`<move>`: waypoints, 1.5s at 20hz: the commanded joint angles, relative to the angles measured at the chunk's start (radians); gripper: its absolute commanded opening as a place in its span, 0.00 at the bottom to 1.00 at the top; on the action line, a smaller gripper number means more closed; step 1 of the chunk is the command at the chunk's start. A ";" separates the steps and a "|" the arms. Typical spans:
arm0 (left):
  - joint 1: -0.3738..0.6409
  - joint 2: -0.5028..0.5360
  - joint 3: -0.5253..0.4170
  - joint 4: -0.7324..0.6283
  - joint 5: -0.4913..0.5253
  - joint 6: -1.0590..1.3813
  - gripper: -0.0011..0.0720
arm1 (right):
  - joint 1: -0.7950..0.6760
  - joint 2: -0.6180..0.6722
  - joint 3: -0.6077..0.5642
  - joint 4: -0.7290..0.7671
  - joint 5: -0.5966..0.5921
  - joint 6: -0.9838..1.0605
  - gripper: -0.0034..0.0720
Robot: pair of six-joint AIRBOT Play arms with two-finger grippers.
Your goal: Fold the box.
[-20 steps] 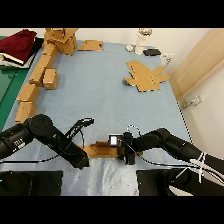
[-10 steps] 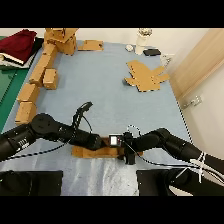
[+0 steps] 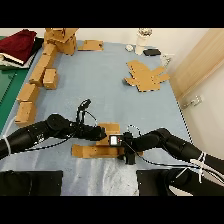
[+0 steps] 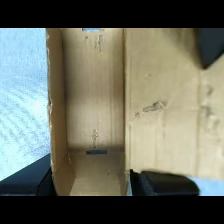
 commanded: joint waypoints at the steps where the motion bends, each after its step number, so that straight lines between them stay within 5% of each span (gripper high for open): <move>1: 0.004 -0.042 0.001 0.054 0.036 -0.002 0.03 | 0.000 0.001 0.000 0.000 0.000 0.000 0.66; 7: 0.005 -0.070 0.001 0.187 -0.008 -0.112 0.03 | 0.000 0.001 0.000 0.000 0.001 0.000 0.66; 19: 0.015 -0.072 0.001 0.188 -0.059 -0.115 0.03 | 0.000 0.001 0.000 -0.001 0.001 0.000 0.66; 25: 0.041 0.261 -0.001 0.333 -0.095 -0.074 0.03 | 0.000 0.001 0.000 -0.001 0.001 0.000 0.66; 30: 0.050 0.525 -0.001 0.600 -0.279 -0.087 0.03 | 0.000 0.001 0.000 -0.001 0.000 0.000 0.66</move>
